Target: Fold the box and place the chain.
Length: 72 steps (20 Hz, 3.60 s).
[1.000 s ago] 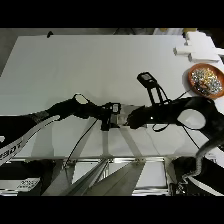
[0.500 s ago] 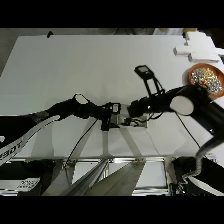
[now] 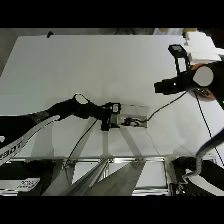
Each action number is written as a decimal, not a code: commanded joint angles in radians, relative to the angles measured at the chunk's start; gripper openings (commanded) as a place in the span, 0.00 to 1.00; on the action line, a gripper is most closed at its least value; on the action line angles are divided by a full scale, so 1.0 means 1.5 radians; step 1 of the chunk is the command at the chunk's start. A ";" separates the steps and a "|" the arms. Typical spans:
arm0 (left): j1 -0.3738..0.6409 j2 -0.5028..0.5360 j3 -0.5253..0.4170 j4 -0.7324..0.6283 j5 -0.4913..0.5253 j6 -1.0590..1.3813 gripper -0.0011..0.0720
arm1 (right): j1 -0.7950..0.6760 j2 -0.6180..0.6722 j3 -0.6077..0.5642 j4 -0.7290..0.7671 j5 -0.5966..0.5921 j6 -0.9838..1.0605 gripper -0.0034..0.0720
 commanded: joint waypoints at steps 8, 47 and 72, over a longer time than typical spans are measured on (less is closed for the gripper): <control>0.000 0.000 0.000 0.000 0.000 0.000 0.11 | -0.054 -0.114 -0.113 -0.050 -0.076 0.048 0.43; 0.000 0.000 0.000 0.000 0.000 0.000 0.11 | 0.191 0.225 -0.143 0.143 -0.023 -0.008 0.07; 0.000 0.000 0.000 0.000 0.000 0.000 0.11 | 0.215 0.110 0.005 0.136 -0.044 -0.032 0.25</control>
